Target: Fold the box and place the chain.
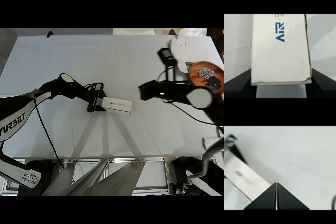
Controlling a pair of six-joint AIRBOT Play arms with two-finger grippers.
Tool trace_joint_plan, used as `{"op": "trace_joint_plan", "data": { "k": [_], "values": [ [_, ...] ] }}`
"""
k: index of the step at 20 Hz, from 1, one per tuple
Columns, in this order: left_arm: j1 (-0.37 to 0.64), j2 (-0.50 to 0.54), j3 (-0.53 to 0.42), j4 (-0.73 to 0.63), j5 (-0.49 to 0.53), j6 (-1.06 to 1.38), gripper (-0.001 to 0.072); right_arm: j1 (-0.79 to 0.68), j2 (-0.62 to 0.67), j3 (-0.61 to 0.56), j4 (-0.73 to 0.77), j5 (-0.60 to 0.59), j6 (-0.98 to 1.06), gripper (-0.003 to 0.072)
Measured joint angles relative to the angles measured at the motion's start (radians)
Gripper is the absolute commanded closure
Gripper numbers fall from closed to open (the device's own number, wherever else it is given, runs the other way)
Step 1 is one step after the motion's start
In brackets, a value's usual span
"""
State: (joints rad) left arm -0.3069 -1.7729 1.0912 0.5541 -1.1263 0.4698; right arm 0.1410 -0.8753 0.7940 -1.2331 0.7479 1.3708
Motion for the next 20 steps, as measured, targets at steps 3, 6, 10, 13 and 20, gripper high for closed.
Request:
{"op": "trace_joint_plan", "data": {
  "k": [3,6,10,13,20],
  "values": [
    [0.000,0.000,0.000,0.000,0.000,0.000,0.0374,-0.123,0.120,0.000,-0.228,0.164,0.071,0.0677],
    [0.000,0.000,0.000,0.000,0.000,0.000,0.0374,-0.246,0.199,0.000,-0.363,0.278,0.102,0.0676],
    [0.000,0.000,0.000,0.000,0.000,0.000,0.0374,-0.368,0.234,0.000,-0.431,0.341,0.118,0.0675],
    [0.000,0.000,0.000,0.000,0.000,0.000,0.0374,-0.410,0.242,0.000,-0.446,0.360,0.122,0.0676],
    [0.000,0.000,0.000,0.000,0.000,0.000,0.0375,-0.433,0.247,0.000,-0.457,0.372,0.124,0.0676]
  ]
}}
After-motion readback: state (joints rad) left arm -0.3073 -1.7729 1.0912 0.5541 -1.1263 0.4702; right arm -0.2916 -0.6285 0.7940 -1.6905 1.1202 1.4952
